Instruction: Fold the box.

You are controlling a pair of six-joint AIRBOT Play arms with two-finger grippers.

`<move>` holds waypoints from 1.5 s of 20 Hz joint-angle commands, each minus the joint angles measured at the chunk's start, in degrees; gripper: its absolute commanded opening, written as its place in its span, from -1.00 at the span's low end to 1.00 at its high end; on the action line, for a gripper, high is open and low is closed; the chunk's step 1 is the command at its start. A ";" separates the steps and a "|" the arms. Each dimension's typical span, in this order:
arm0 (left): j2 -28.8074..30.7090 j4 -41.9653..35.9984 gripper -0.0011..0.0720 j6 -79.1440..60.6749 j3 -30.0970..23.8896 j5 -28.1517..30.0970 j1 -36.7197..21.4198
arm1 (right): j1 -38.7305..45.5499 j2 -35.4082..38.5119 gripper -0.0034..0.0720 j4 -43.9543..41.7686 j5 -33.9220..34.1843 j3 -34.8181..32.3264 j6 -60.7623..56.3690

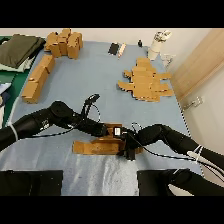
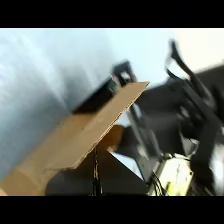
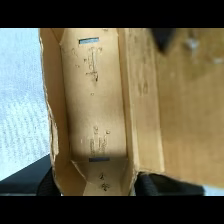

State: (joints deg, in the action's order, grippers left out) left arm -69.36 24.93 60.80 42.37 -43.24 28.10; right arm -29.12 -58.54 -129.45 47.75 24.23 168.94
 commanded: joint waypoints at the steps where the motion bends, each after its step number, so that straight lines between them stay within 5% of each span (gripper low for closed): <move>1: -5.33 4.48 -0.94 3.17 1.25 2.78 0.02 | -0.02 0.00 0.61 0.04 0.00 -0.02 -0.04; 13: -7.06 5.70 -0.94 1.99 1.27 2.23 -0.02 | -0.02 0.00 0.61 0.24 -0.07 0.00 -0.02; 17: 2.45 7.06 -0.94 -4.50 0.98 -6.19 -5.38 | -0.02 0.00 0.62 0.24 -0.07 0.00 -0.02; 24: 22.29 12.37 -0.94 -25.27 -2.86 -27.74 -25.97 | -0.02 0.00 0.61 0.24 -0.07 0.00 -0.02; 30: 25.79 13.49 -0.93 -37.75 -6.10 -31.71 -26.21 | -0.02 0.00 0.62 0.24 -0.07 0.00 -0.02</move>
